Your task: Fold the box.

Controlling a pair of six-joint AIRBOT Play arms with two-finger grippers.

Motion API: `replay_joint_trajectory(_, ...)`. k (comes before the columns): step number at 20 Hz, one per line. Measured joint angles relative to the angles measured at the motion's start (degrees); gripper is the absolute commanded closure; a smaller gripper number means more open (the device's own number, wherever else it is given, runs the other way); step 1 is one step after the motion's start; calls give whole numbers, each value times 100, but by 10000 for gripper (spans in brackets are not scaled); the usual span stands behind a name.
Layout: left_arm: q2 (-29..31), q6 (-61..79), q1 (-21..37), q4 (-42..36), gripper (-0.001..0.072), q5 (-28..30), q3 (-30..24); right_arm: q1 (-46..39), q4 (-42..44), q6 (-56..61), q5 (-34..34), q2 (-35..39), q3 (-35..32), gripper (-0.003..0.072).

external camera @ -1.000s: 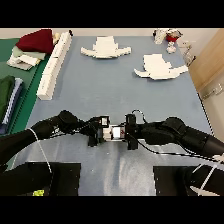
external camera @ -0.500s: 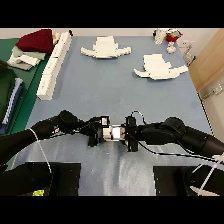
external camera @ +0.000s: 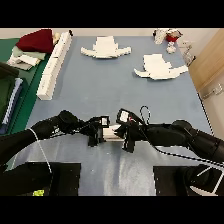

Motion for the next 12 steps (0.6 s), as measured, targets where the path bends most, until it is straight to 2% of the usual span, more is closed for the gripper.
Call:
replay_joint_trajectory(7, 0, -2, 0, -2, 197, 0, 0, 232, 684, 1480, 1456, 44, -807, 684)
replay_joint_trajectory(12, 0, -2, 0, -2, 197, 0, 0, 369, 767, 1823, 1893, -39, -1093, 684)
